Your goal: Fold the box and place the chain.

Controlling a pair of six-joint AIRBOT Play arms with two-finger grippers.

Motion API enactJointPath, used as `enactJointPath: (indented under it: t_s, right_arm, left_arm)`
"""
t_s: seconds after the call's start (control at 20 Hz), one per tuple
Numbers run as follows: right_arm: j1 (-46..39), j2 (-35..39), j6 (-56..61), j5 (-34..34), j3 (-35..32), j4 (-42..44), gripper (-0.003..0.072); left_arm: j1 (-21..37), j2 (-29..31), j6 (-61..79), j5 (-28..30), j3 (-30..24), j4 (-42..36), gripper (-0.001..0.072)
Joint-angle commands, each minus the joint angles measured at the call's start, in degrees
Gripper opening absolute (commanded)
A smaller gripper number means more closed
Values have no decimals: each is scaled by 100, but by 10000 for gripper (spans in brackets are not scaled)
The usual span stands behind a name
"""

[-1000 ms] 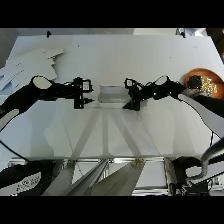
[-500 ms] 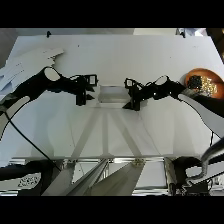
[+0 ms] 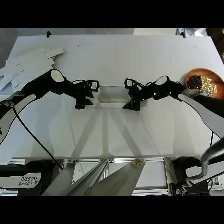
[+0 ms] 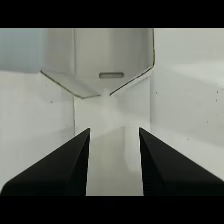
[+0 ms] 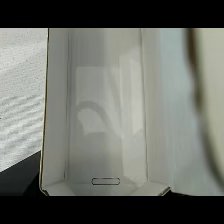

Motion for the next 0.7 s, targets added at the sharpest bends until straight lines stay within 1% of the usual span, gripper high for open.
enactJointPath:
  t_s: [0.0, 0.2, 0.25, 0.35, 0.65]
  right_arm:
    - [7, -4, 2, 2, 0, 2, 516]
    - [4, -4, 2, 2, 0, 2, 516]
    - [4, -4, 2, 2, 0, 2, 516]
    - [7, -4, 2, 2, 0, 2, 516]
    - [7, -4, 2, 2, -2, 2, 516]
  left_arm:
    - [-13, -13, 518, -17, 4, -564, 324]
    - [-109, -20, 654, -39, 4, -673, 313]
    - [-142, -20, 656, -37, 4, -684, 300]
    - [-179, -22, 702, -35, 4, -675, 132]
    - [-286, -186, 789, -33, 4, -656, 132]
